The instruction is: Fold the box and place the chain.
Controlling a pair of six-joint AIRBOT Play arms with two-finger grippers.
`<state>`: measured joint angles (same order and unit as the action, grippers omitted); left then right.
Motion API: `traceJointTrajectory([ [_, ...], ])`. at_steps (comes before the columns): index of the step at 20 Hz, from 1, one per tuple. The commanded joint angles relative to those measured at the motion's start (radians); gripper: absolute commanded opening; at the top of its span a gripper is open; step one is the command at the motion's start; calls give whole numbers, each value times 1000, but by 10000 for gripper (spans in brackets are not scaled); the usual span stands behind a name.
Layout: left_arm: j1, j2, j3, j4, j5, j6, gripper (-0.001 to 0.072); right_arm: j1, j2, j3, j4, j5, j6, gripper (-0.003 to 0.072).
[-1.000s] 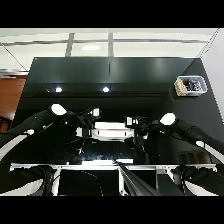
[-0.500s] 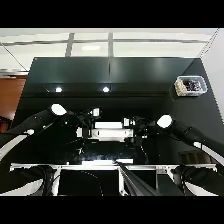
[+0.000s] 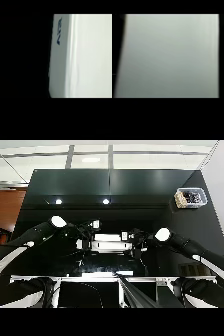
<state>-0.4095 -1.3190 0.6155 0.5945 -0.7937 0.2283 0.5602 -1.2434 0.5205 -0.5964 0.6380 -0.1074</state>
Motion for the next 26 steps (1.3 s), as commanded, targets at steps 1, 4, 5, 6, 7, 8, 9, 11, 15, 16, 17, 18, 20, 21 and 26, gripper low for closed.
traceJointTrajectory([
  [1, 0, 0, 0, 0, 1, 0, 29, 1, -1, -1, -5, -2, -1, 480],
  [4, 0, 2, 0, 0, -1, -1, 161, 1, -1, -1, -6, -2, -1, 241],
  [5, 0, 8, 0, 0, -2, -2, 355, 1, -1, -1, -6, -1, -1, 156],
  [6, 0, 21, 0, 0, 0, -25, 501, 1, -1, -1, -8, 10, -8, 128],
  [7, 0, 38, 0, 3, -2, -64, 548, 1, -1, -1, -8, 10, -8, 129],
  [8, 0, 66, 0, 32, -5, -112, 548, 1, -1, -1, -8, 10, -8, 129],
  [9, 0, 103, 0, 89, -5, -159, 548, 1, -1, -1, -8, 10, -8, 129],
  [11, 0, 192, 0, 217, -9, -287, 548, 1, -1, -1, -8, 10, -8, 129],
  [15, 0, 359, 0, 432, -178, -568, 434, 2, -1, -1, -8, 8, -8, 129],
  [16, 0, 382, 0, 451, -241, -638, 282, 1, -1, -1, -8, 8, -8, 129],
  [17, 0, 396, 0, 453, -311, -702, 31, 2, -1, -1, -8, 8, -8, 129],
  [18, 0, 399, 0, 445, -371, -739, 27, 2, -1, -1, -8, 8, -8, 129],
  [20, -5, 395, -11, 328, -426, -843, 27, 2, -1, -1, -8, 8, -8, 129],
  [21, -14, 395, -26, 222, -422, -840, 27, 2, -1, -1, -8, 8, -8, 129],
  [26, -65, 353, -76, -191, -70, -684, 27, 2, -1, -1, -8, 8, -8, 129],
])
